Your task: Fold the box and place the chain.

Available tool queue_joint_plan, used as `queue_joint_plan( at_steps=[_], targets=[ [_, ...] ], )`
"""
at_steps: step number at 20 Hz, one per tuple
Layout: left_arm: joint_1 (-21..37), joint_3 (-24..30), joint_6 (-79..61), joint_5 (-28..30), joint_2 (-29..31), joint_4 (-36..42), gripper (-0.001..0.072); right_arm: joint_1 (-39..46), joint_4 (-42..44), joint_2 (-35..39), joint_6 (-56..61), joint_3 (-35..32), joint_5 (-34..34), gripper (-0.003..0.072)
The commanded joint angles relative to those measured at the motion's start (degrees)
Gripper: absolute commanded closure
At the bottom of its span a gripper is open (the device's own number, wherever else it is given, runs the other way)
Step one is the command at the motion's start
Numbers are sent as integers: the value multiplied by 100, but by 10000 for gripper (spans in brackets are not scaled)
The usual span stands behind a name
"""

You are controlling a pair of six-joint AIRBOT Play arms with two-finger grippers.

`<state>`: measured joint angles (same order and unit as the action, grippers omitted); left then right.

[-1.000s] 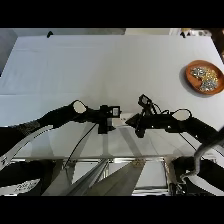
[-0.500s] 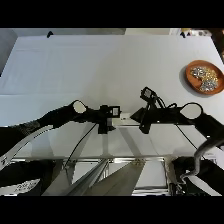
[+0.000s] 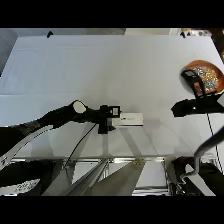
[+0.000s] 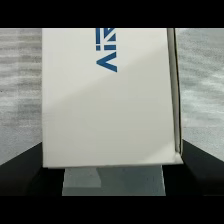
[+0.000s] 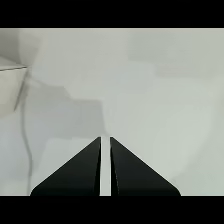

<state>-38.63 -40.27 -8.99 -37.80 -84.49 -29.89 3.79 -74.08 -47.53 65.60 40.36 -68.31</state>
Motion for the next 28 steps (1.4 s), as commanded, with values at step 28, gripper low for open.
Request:
queue_joint_plan(
  at_steps=[28],
  targets=[
    [7154, 164, 6476, -2002, 2815, -4492, 686, 555, -199, 15, 404, 39, -304, 606]
  ],
)
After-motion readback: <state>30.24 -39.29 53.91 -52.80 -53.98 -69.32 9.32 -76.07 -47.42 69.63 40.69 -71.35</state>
